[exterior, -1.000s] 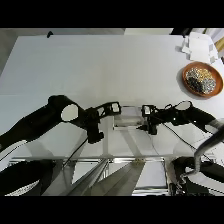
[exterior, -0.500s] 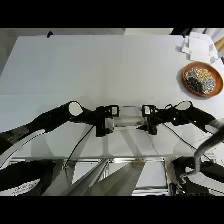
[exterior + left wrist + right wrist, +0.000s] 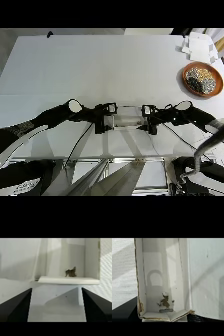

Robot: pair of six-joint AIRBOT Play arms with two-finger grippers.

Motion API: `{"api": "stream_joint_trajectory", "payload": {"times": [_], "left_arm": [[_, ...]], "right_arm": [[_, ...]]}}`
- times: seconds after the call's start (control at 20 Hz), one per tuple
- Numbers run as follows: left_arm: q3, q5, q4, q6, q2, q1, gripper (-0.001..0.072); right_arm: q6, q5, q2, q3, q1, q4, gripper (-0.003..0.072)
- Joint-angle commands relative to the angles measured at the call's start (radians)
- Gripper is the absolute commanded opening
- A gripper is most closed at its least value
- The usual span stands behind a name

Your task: Fold the box and place the chain.

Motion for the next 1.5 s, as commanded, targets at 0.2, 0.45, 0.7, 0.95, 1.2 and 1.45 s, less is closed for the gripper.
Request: {"api": "stream_joint_trajectory", "payload": {"times": [0.2,0.45,0.7,0.95,1.2,1.45], "left_arm": [[0.0,-0.045,-0.029,0.094,-0.002,-0.004,0.0709],[0.0,-0.015,-0.075,0.096,-0.003,-0.02,0.071],[0.0,0.011,-0.102,0.095,-0.003,-0.043,0.0708],[0.0,0.022,-0.113,0.09,-0.028,-0.055,0.0692],[0.0,0.024,-0.113,0.089,-0.034,-0.079,0.0117],[0.0,0.022,-0.112,0.088,-0.034,-0.078,0.0079]], "right_arm": [[0.0,0.0,0.0,0.0,0.0,0.0,0.0297],[0.0,0.0,0.0,0.0,0.0,0.0,0.0297],[0.0,0.0,0.0,0.0,0.0,0.0,0.0297],[0.0,0.0,0.0,0.0,0.0,0.0,0.0297],[0.0,0.0,0.0,0.0,0.0,0.0,0.0297],[0.0,0.0,0.0,0.0,0.0,0.0,0.0297]]}}
